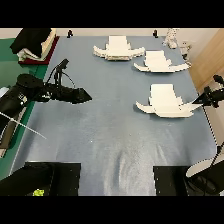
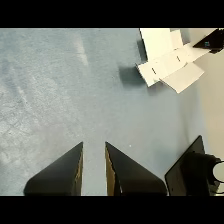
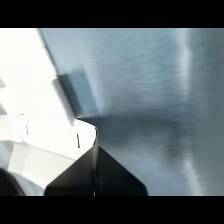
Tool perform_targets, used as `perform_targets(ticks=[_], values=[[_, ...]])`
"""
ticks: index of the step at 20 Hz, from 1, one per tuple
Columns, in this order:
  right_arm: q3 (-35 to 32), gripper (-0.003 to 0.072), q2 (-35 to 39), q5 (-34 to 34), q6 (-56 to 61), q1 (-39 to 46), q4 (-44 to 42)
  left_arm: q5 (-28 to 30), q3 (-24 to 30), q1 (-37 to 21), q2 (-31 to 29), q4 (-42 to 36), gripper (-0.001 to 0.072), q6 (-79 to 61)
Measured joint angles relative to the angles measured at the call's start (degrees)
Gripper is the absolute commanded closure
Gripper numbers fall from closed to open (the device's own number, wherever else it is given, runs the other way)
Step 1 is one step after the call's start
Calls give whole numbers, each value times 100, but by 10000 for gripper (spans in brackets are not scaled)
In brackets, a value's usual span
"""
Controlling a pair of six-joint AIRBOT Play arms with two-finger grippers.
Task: Fold the box.
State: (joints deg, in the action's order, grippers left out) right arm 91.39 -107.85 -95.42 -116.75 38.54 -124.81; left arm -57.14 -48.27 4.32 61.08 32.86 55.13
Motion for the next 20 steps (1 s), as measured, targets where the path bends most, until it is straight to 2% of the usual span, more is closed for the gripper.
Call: perform_targets(ticks=[7, 8, 9, 16, 20], values=[[-243, 688, 240, -238, -240, -483, -715, -7, -2, 0, 0, -24, 511, 42], [-417, 688, 393, -131, -249, -634, -780, -35, 0, 0, 0, -28, 681, 61], [-625, 688, 570, 33, -260, -789, -833, -79, 0, 0, 0, -33, 693, 68], [-2883, 688, 2575, 1692, 175, -2275, -984, -673, 28, 0, -74, 28, 695, -66], [-4295, 688, 3932, 2507, 839, -3206, -874, -1047, 363, -7, -564, 208, 694, -109]])
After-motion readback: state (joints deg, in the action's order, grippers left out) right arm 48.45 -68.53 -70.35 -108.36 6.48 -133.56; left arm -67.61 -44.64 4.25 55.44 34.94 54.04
